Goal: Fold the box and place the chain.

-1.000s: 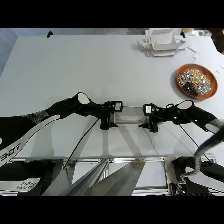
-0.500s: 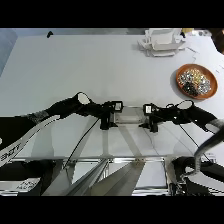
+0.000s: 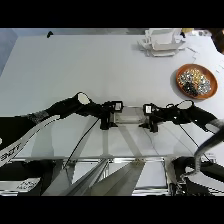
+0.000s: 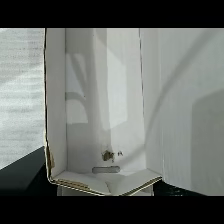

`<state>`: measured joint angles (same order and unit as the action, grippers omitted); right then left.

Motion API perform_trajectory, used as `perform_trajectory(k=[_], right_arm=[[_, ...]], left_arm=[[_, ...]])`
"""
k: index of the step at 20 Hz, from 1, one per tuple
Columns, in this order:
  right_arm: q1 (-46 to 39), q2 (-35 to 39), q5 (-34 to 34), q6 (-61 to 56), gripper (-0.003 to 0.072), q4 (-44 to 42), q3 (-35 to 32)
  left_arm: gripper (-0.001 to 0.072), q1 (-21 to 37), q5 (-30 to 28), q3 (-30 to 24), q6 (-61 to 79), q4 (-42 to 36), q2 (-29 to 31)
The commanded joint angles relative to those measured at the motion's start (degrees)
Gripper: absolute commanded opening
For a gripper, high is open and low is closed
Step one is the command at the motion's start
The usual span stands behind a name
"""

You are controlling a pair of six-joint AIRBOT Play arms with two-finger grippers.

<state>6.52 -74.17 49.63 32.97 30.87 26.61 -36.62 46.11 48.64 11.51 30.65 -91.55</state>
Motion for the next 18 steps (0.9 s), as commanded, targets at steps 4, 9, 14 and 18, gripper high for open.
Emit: perform_trajectory(k=[4,9,14,18], right_arm=[[-0.2,1.4,0.4,-6.9,0.0693,1.5,0.0],[-3.5,8.7,2.7,-18.3,0.0692,11.1,0.0],[-8.0,20.4,5.0,-24.1,0.064,15.3,0.0],[-8.1,29.4,5.3,-32.7,0.0313,13.0,0.0]], left_arm=[[0.0271,0.0,0.0,0.0,0.0,0.0,0.0],[0.0271,0.0,0.0,0.0,0.0,0.0,0.0],[0.0271,0.0,0.0,0.0,0.0,0.0,0.0],[0.0271,0.0,0.0,0.0,0.0,0.0,0.0]])
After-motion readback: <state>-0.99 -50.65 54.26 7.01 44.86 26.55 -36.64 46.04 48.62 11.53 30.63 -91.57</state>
